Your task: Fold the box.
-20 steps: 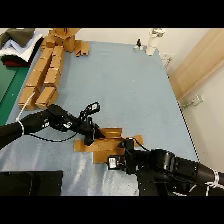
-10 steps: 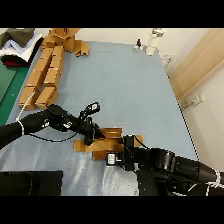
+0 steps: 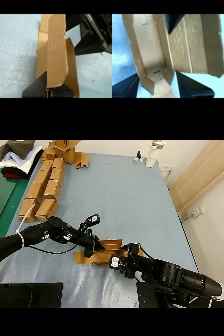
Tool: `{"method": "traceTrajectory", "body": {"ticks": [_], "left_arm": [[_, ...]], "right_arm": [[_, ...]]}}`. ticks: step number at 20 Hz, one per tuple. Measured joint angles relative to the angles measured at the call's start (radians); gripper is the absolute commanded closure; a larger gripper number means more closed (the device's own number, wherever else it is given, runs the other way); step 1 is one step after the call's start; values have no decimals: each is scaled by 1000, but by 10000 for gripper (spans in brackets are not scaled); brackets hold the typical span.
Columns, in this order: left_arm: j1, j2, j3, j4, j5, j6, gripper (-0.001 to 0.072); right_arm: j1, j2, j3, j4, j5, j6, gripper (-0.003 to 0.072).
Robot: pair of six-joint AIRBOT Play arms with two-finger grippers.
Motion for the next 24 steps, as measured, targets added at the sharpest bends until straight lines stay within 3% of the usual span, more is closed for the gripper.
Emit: {"method": "traceTrajectory", "body": {"ticks": [12,15,19,24], "left_arm": [[0,0,0,0,0,0,698],[0,0,0,0,0,0,698],[0,0,0,0,-1,0,698],[0,0,0,0,0,0,698]], "right_arm": [[-53,0,-2,2,-6,44,-30],[-160,-6,-2,188,37,-171,-30],[-361,-53,-1,586,56,-626,-30],[-562,-169,40,946,-32,-1078,-30]]}}
